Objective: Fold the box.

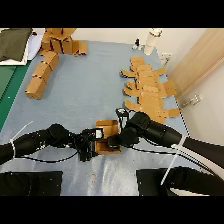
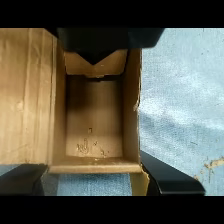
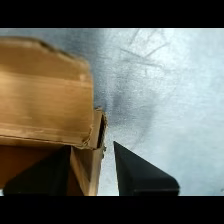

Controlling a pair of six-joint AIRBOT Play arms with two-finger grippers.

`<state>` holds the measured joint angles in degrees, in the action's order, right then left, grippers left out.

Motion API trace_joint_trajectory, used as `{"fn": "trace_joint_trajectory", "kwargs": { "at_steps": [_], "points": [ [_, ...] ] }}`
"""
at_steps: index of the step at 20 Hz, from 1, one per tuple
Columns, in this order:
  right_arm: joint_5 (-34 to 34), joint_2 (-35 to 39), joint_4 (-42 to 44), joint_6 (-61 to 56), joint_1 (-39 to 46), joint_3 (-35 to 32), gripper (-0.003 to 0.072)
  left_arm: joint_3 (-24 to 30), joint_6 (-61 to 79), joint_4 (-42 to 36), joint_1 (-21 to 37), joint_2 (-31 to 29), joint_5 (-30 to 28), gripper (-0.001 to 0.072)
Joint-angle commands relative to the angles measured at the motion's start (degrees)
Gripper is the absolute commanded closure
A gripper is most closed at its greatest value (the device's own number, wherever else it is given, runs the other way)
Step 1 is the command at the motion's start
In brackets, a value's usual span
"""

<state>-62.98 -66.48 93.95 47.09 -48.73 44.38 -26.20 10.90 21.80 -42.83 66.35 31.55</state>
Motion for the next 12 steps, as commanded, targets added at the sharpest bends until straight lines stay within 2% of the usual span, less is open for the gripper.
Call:
{"fn": "trace_joint_trajectory", "kwargs": {
  "at_steps": [1, 6, 7, 10, 12],
  "points": [
    [-3.5, -2.9, -2.3, -7.6, -1.7, 2.7, 0.0296, 0.0, 0.0, 0.0, 0.0, 0.0, 0.0, 0.019],
    [-4.3, -6.8, -2.0, -11.3, -2.8, 6.4, 0.032, 0.0, 0.0, 0.0, 0.0, 0.0, 0.0, 0.019],
    [-4.7, -7.4, -2.0, -11.3, -3.1, 6.5, 0.0355, 0.0, 0.0, 0.0, 0.0, 0.0, 0.0, 0.019],
    [-6.1, -8.1, -2.3, -11.3, -3.2, 6.5, 0.0561, 0.0, 0.0, 0.0, 0.0, 0.0, 0.0, 0.019],
    [-7.1, -8.1, -3.1, -11.3, -3.2, 6.5, 0.0666, 0.0, 0.0, 0.0, 0.0, 0.0, 0.0, 0.019]
  ]
}}
